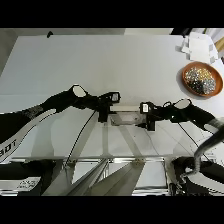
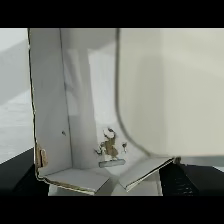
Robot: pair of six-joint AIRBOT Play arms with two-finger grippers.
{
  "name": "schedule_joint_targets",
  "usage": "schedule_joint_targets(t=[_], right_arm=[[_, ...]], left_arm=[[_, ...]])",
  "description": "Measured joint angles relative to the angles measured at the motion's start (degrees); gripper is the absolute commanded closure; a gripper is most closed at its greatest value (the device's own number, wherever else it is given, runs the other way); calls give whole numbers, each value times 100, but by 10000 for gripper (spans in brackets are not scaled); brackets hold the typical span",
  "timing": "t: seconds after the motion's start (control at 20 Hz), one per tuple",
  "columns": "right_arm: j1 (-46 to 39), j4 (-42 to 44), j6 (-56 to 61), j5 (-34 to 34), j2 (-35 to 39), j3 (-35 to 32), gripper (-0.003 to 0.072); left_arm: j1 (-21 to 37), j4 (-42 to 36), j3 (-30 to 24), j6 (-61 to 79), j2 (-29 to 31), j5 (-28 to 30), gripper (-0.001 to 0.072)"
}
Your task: Fold the box and place the chain.
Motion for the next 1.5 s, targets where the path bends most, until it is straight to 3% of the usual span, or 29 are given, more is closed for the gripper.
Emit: schedule_joint_targets(t=[0.65, 0.75, 0.9, 1.0, 1.05, 1.5], right_arm=[[-4, 400, -302, 44, -374, 166, 61], [-4, 404, -306, 55, -442, 184, 144], [-7, 409, -354, 72, -494, 192, 177], [-7, 413, -380, 74, -509, 197, 285], [-7, 415, -396, 72, -514, 197, 299], [-7, 420, -455, 55, -522, 199, 265]], left_arm=[[0, -2, 0, -4, 0, 2, 700], [0, -2, 0, -4, 0, 0, 700], [0, -2, 0, -4, 0, 0, 700], [0, 0, 0, -4, 0, 0, 700], [0, 0, 0, -4, 0, 0, 700], [0, 0, 0, -2, 0, 0, 700]])
